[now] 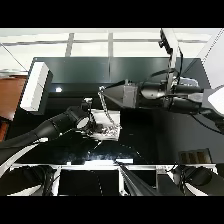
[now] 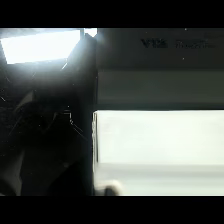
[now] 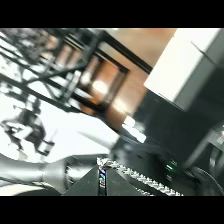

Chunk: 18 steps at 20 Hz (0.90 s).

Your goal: Fold the box and place the chain.

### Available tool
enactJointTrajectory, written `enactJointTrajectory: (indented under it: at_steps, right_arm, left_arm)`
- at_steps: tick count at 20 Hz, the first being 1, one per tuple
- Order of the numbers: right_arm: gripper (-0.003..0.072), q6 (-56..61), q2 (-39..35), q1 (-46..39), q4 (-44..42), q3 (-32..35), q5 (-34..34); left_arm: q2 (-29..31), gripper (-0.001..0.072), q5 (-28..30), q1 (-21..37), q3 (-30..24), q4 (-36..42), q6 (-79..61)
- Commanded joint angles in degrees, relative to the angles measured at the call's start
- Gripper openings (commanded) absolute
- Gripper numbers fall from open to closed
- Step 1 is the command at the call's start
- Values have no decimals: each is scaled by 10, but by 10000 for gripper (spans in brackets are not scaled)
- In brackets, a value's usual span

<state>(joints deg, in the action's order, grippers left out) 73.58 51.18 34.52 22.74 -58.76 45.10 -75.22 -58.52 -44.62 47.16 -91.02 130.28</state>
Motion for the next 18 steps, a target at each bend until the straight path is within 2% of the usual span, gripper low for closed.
enactJointTrajectory:
  at_steps: [1,5,7,12,18]
  right_arm:
    - [25,-25,0,-10,-36,0,-6]
    - [25,42,2,-12,122,7,23]
    - [25,78,4,-12,174,30,44]
    - [26,85,29,-12,184,91,47]
    - [26,85,72,-13,198,100,49]
  left_arm:
    - [0,32,0,0,0,0,0]
    - [0,32,0,0,0,0,0]
    - [0,31,0,0,0,0,0]
    - [0,32,0,0,0,0,0]
    - [0,32,-1,0,0,0,0]
